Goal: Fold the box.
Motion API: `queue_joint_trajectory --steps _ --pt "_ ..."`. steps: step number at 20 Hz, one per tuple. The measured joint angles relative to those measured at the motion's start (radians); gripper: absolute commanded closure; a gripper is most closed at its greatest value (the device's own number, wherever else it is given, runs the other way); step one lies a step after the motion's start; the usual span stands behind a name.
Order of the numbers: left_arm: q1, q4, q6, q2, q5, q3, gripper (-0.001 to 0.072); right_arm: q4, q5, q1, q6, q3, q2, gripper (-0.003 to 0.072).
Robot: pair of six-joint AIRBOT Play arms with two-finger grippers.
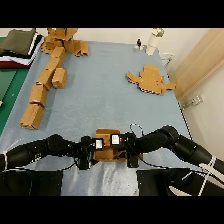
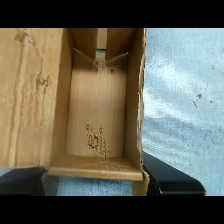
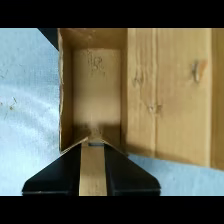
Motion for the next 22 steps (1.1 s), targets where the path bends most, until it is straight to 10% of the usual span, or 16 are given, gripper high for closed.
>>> queue_joint_trajectory --steps 2,3,8,9,12,13,22 --pt "0.0 0.0 0.0 0.0 0.0 0.0 0.0297 0.008 0.031 0.021 -0.005 0.0 -0.014 0.0324" --pt "0.0 0.0 0.0 0.0 0.0 0.0 0.0297 0.013 0.042 0.031 -0.008 0.0 -0.023 0.0117" --pt "0.0 0.0 0.0 0.0 0.0 0.0 0.0298 0.026 0.069 0.051 -0.011 0.0 -0.056 0.0042" --pt "0.0 0.0 0.0 0.0 0.0 0.0 0.0297 0.027 0.071 0.053 -0.009 0.0 -0.058 0.0071" --pt "0.0 0.0 0.001 0.0 0.0 0.0 0.0298 0.027 0.045 0.056 0.039 0.0 -0.06 0.0627" --pt "0.0 0.0 0.001 0.0 0.0 0.0 0.0297 0.01 0.022 0.056 0.068 0.002 -0.054 0.0682" --pt "0.0 0.0 0.0 0.0 0.001 0.0 0.0298 -0.362 -0.168 0.035 0.924 0.056 0.172 0.0683"
